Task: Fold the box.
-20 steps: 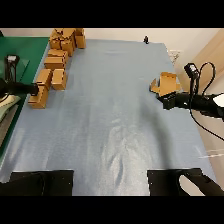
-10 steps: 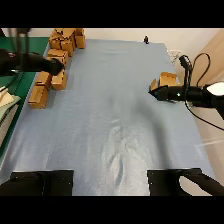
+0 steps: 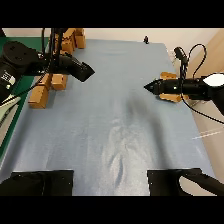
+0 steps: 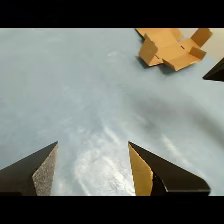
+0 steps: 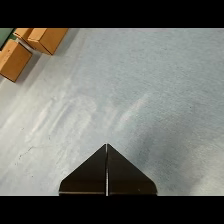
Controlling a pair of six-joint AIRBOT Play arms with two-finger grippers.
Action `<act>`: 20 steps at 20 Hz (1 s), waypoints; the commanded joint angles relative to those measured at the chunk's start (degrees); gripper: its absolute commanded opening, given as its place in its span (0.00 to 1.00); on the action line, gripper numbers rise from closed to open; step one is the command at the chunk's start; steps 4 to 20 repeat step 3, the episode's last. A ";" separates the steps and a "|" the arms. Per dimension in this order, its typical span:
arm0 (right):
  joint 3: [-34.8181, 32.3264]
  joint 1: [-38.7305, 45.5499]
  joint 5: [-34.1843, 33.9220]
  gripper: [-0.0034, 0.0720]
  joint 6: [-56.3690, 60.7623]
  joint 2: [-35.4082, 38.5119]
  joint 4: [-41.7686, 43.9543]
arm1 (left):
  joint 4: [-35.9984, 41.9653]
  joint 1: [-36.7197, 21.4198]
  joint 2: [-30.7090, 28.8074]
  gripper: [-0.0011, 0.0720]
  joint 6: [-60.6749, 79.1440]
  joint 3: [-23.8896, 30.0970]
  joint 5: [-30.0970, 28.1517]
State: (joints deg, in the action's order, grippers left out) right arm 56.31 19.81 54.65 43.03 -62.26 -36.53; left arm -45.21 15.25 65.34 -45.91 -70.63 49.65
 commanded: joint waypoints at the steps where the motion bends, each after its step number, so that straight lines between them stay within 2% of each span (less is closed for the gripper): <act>1: 0.24 -0.13 0.17 0.05 0.02 -0.15 -0.11 | 0.26 0.83 0.00 0.96 -0.13 -0.04 0.33; 20: 0.24 -0.13 0.17 0.05 0.02 -0.17 -0.13 | 0.26 0.83 0.00 0.96 -0.13 -0.04 0.31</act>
